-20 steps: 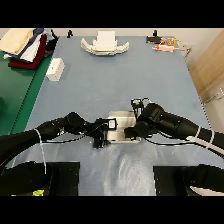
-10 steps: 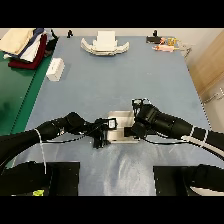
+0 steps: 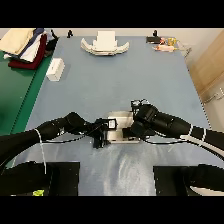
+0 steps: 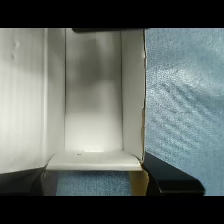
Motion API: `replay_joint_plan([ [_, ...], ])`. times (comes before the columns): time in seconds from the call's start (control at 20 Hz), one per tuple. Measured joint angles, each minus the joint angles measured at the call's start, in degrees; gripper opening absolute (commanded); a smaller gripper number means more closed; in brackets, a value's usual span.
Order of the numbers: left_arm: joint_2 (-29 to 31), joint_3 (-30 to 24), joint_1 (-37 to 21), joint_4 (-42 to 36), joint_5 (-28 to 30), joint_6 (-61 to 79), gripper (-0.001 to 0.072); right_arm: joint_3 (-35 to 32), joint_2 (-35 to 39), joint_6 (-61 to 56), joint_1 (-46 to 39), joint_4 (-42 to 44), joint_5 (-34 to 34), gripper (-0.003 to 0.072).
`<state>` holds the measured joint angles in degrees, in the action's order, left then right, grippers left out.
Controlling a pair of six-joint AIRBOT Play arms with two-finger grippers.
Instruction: Fold the box.
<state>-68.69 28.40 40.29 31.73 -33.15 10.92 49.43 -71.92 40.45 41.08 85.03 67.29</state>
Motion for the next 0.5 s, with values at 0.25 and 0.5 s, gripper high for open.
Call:
replay_joint_plan([
  [0.25, 0.0, 0.0, 0.0, 0.0, 0.0, 0.0, 0.0521, 4.3, 3.0, 1.0, -0.1, -0.9, 5.6, 0.0433],
  [0.5, 0.0, 0.0, 0.0, 0.0, 0.0, 0.0, 0.0522, 7.7, 9.7, 2.4, -3.1, -5.8, 12.7, 0.0051],
])
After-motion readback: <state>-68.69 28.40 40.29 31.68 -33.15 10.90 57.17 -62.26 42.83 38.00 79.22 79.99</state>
